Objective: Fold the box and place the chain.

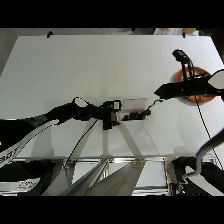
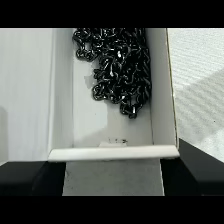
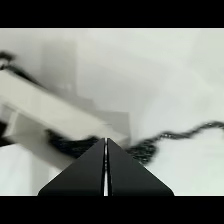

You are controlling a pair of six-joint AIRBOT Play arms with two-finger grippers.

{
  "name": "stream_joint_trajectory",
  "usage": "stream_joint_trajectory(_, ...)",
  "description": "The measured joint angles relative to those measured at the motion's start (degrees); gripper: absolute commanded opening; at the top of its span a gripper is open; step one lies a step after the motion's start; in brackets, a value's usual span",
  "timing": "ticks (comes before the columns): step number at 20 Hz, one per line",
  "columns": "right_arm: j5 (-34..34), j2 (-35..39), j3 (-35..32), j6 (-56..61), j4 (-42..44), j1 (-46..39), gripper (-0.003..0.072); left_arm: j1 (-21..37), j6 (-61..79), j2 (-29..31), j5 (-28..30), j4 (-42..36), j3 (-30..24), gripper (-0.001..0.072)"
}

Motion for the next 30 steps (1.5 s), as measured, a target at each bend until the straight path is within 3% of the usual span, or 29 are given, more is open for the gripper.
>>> stream_joint_trajectory(2,-1.7,-3.3,0.4,2.7,-4.7,-2.0,0.0234,0.0,0.0,0.0,0.0,0.0,0.0,0.0208)
stream_joint_trajectory(10,-9.3,-14.8,0.8,6.4,-15.5,-4.0,0.0308,0.0,0.0,0.0,0.0,0.0,0.0,0.0208)
stream_joint_trajectory(19,-6.1,-19.8,0.1,3.9,-15.0,0.6,0.0294,0.0,0.0,0.0,0.0,0.0,0.0,0.0208)
stream_joint_trajectory(25,-4.6,-14.0,-7.5,2.5,-8.7,2.1,0.0289,0.0,0.0,0.0,0.0,0.0,0.0,0.0208)
stream_joint_trajectory(30,-6.1,-11.1,-11.4,1.0,-5.2,4.4,0.0238,0.0,0.0,0.0,0.0,0.0,0.0,0.0208)
